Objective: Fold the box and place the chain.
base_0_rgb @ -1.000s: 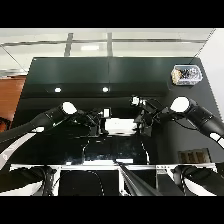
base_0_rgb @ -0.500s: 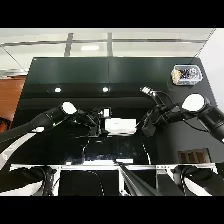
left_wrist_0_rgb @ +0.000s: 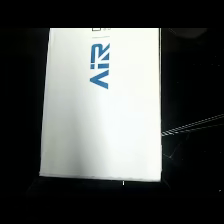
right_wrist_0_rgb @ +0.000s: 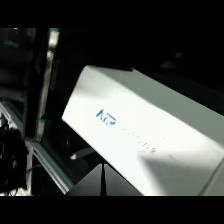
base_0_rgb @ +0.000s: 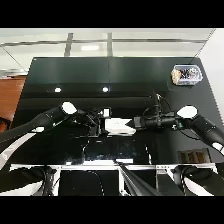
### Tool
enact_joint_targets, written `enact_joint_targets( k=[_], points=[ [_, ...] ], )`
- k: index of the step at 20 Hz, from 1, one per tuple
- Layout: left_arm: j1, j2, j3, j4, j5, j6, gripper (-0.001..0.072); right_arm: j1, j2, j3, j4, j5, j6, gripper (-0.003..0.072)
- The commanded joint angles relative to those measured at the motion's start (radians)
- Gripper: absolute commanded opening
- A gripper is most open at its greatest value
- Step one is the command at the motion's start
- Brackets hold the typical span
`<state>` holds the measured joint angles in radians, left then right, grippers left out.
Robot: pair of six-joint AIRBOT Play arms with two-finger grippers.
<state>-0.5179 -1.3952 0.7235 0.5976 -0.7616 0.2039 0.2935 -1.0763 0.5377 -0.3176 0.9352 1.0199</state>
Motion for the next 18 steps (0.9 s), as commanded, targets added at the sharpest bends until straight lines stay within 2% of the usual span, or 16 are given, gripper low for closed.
enact_joint_targets(
  k=[1, 8, 18],
  points=[
    [0.0, 0.0, 0.0, 0.0, -0.001, 0.001, 0.039, 0.014, -0.054, -0.019, 0.052, -0.059, 0.011, 0.0023],
    [0.0, 0.0, 0.0, 0.0, -0.001, 0.001, 0.039, 0.058, -0.101, -0.019, 0.024, -0.133, 0.009, 0.0022],
    [0.0, 0.0, 0.0, 0.0, -0.001, 0.001, 0.039, 0.058, -0.105, -0.018, -0.008, -0.13, 0.006, 0.0022]
  ],
)
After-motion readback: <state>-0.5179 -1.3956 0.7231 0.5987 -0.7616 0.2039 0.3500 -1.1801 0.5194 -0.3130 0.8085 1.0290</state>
